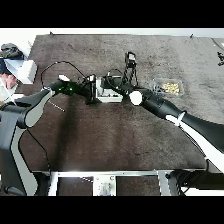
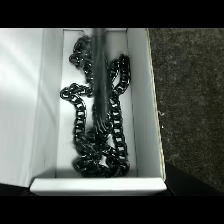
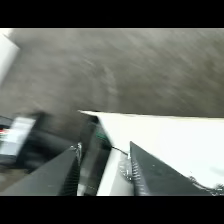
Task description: Fold the box and place the chain.
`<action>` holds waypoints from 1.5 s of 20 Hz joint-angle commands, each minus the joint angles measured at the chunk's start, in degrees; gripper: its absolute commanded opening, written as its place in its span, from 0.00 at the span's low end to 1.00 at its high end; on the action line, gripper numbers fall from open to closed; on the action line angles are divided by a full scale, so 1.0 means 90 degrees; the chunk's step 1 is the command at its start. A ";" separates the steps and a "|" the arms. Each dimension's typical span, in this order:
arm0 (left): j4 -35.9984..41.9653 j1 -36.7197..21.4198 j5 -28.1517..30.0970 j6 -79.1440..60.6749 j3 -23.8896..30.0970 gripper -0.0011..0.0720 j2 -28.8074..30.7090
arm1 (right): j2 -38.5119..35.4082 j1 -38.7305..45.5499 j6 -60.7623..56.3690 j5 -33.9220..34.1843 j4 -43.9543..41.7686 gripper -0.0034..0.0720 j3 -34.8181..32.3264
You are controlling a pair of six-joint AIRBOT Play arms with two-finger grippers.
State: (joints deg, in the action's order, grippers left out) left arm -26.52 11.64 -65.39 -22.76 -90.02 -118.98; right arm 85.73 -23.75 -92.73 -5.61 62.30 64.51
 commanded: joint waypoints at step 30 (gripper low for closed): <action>-0.0002 -0.0002 0.0002 -0.0002 0.0002 0.50 -0.0002 | -0.1219 0.0969 0.0070 0.0267 -0.0211 0.03 -0.0996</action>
State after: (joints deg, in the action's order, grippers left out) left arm -26.52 11.64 -65.39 -22.76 -90.02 -118.98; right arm 81.52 -8.54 -94.50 -4.95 60.42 55.02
